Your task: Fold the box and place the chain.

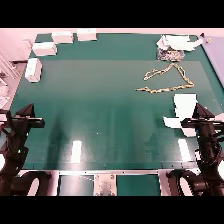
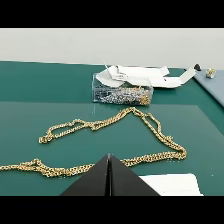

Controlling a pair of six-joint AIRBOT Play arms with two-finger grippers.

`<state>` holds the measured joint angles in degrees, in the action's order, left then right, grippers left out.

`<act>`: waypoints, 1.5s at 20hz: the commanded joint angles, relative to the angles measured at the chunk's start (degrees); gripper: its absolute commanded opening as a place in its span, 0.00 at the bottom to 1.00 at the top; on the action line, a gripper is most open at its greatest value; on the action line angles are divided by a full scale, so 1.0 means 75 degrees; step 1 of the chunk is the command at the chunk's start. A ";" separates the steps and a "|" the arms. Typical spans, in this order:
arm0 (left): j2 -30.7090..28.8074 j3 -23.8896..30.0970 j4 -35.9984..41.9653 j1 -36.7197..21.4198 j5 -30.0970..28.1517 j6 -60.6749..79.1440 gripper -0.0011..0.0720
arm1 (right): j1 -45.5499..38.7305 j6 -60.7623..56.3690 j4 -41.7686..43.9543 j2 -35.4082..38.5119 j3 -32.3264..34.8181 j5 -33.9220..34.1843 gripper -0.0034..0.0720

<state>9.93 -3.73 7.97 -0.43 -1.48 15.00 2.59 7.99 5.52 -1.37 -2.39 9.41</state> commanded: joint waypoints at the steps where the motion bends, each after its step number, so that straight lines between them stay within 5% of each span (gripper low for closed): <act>1: -0.0006 -0.0003 0.0000 0.0003 -0.0003 0.0003 0.04 | 0.0006 -0.0026 -0.0035 -0.0003 0.0000 0.0000 0.06; 3: -0.0006 -0.0003 0.0000 0.0003 0.0000 0.0003 0.04 | 0.0015 -0.0093 -0.0187 -0.0003 -0.0087 -0.0082 0.06; 4: -0.0006 -0.0003 0.0000 0.0003 -0.0003 0.0003 0.04 | 0.0012 -0.0038 -0.0291 -0.0003 -0.0090 -0.0326 0.15; 5: -0.0006 -0.0003 0.0000 0.0003 -0.0003 0.0003 0.04 | 0.0006 0.0099 -0.0697 -0.0006 -0.0157 -0.0557 0.36; 8: -0.0006 -0.0003 0.0000 0.0003 0.0000 0.0003 0.04 | -0.0006 -0.0029 -0.0595 -0.0498 -0.0833 -0.0131 0.36; 12: -0.0006 -0.0003 0.0000 0.0003 0.0000 0.0003 0.04 | -0.0580 0.0020 -0.0606 -0.2769 -0.2387 -0.0280 0.38; 17: -0.0006 -0.0003 0.0000 0.0003 0.0000 0.0003 0.04 | -0.2696 -0.1166 -0.0994 -0.5499 -0.4138 -0.3226 0.44; 22: -0.0006 -0.0003 0.0000 0.0003 0.0000 0.0003 0.04 | -0.5659 -0.6257 -0.6475 -0.7361 -0.5858 -0.7268 0.45; 30: -0.0006 -0.0003 0.0000 0.0003 -0.0003 0.0003 0.04 | -0.7516 -0.8017 -0.9632 -1.0279 -1.0212 -1.1619 0.53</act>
<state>9.93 -3.73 7.97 -0.43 -1.45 15.00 -50.28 -45.74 -55.37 -70.08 -67.22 -62.96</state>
